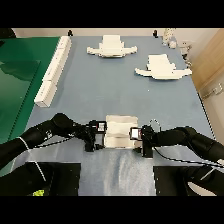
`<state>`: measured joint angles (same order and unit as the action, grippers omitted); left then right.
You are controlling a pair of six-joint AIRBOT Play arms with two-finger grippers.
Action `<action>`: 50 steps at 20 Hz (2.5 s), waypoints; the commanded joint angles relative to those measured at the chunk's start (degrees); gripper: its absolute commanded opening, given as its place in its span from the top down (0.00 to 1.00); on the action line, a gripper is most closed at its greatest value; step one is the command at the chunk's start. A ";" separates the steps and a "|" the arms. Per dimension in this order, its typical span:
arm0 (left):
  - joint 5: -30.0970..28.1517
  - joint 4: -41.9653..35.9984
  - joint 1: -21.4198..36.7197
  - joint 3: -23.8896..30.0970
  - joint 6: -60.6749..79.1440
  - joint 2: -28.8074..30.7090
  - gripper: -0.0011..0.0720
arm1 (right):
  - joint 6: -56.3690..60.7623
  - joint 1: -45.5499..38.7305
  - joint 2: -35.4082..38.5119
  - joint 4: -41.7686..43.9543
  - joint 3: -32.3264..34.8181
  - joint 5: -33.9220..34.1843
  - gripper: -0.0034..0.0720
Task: Fold the box.
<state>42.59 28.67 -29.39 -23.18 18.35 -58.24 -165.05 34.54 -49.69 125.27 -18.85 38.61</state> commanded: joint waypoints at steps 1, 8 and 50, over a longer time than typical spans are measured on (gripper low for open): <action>-0.28 -1.92 -1.27 0.02 0.11 -1.09 0.03 | 0.02 -0.02 0.00 0.02 0.00 0.02 0.23; -2.32 -1.84 -3.48 0.02 0.09 -4.85 0.03 | 0.00 -0.02 0.00 0.02 0.00 0.00 0.23; -6.14 -1.46 -4.92 -0.04 -2.36 -5.25 0.32 | 0.02 -0.13 0.00 -0.52 0.00 -0.13 0.23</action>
<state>36.47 27.20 -34.30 -23.22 15.97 -63.46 -165.03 34.52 -49.69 125.21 -18.83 38.61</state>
